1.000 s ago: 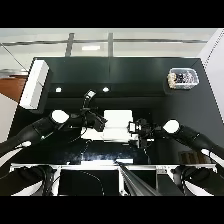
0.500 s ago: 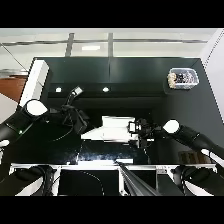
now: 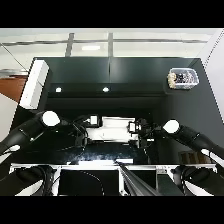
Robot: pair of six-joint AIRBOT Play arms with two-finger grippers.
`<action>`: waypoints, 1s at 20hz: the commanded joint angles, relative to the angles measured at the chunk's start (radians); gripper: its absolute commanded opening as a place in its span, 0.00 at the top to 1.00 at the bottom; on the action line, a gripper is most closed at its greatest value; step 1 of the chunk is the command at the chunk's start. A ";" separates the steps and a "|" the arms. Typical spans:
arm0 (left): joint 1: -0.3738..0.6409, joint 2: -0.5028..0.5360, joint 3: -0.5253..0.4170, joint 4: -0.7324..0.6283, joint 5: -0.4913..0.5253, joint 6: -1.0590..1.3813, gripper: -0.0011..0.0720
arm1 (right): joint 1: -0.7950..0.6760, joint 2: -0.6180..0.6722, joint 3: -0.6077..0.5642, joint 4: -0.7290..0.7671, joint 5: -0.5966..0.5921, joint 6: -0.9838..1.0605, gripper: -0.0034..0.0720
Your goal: Fold the box and place the chain.
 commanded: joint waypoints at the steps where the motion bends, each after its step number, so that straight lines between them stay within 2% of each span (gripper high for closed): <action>1: -0.064 -0.053 -0.003 0.003 0.087 0.046 0.09 | 0.001 0.000 0.001 0.000 0.001 0.000 0.42; 2: -0.067 -0.057 -0.003 0.003 0.087 0.035 0.21 | 0.001 0.000 0.001 0.000 0.001 0.000 0.42; 3: -0.067 -0.055 -0.003 0.000 0.090 0.035 0.29 | 0.001 0.000 0.001 0.000 0.001 0.000 0.42; 13: -0.067 -0.055 -0.003 -0.028 0.166 0.036 0.30 | 0.001 0.000 0.001 0.000 0.005 0.000 0.42; 16: -0.077 -0.055 -0.003 -0.145 0.163 0.060 0.31 | 0.001 0.000 0.001 0.000 0.004 0.000 0.42; 17: -0.084 -0.055 -0.003 -0.178 0.163 0.085 0.34 | 0.001 0.000 0.001 0.000 0.004 0.000 0.42; 19: -0.102 -0.055 -0.003 -0.180 0.163 0.094 0.58 | 0.001 0.000 0.001 0.000 0.004 0.000 0.42; 20: -0.106 -0.055 -0.003 -0.176 0.163 0.094 0.62 | 0.001 0.000 0.001 0.000 0.004 0.000 0.42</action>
